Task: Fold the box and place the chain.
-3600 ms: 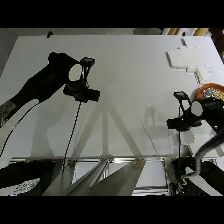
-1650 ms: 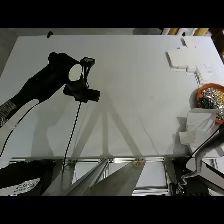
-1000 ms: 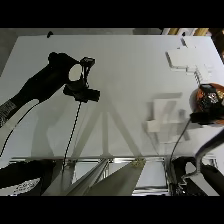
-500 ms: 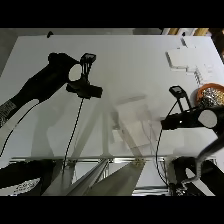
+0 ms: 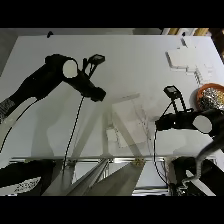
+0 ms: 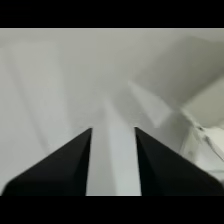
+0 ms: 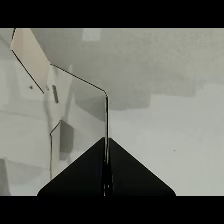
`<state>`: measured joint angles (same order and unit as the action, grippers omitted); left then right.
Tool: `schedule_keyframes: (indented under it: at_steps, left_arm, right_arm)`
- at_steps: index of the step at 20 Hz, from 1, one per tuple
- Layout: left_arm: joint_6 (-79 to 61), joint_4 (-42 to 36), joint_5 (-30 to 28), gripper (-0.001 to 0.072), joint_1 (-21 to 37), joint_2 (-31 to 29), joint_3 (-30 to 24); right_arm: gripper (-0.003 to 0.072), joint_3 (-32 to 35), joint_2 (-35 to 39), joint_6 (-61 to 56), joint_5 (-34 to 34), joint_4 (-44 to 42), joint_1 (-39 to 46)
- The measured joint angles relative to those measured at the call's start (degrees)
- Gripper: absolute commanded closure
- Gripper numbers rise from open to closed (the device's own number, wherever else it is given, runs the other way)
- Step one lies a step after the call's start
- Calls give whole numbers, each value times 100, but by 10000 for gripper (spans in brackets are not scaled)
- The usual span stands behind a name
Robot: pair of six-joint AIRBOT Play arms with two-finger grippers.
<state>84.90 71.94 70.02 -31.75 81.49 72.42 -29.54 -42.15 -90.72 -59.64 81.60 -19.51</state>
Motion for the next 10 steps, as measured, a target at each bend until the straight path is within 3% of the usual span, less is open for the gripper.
schedule_keyframes:
  at_steps: [5, 10]
  left_arm:
    - [-1672, -1982, -221, 272, 197, 0, -986]
    - [-3456, -3613, -905, 273, 229, 7, -2061]
  right_arm:
    - [669, 2, 0, -35, 13, 0, -13]
    - [669, 2, 0, -35, 24, 2, -13]
